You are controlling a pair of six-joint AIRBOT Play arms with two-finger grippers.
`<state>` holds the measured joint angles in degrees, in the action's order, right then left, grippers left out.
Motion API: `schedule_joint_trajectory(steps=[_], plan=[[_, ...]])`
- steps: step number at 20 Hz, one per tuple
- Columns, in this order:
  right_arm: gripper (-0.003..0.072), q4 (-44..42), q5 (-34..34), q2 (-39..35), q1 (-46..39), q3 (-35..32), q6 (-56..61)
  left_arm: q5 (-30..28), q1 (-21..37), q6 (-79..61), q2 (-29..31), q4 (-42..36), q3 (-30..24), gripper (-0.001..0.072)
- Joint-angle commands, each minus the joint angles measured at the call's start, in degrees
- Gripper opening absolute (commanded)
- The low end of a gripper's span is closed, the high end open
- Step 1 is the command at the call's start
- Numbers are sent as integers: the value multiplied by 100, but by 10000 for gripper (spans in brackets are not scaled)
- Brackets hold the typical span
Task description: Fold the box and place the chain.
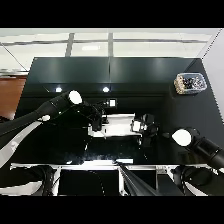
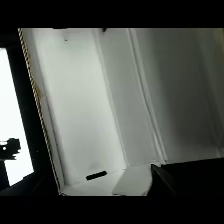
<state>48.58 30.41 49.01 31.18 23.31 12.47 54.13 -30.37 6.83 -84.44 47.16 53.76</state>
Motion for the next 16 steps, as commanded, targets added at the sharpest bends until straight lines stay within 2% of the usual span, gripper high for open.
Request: schedule_joint_trajectory(steps=[1, 7, 9, 11, 16], plan=[[720, -391, 2, 7, -306, 160, -232, 11, 0, -2, -2, 17, 7, 27], [720, -1360, 96, 258, -538, 160, -1027, 28, -2, -2, 0, 17, 7, 27], [720, -1875, 433, 317, -599, 162, -1519, 24, -4, -9, 0, 20, 11, 27], [720, -1950, 857, 505, -623, 160, -1753, 28, -2, -9, 0, 28, 42, 27], [720, -1941, 944, 997, -638, 157, -1971, 212, 0, -2, 0, 24, 85, 27]])
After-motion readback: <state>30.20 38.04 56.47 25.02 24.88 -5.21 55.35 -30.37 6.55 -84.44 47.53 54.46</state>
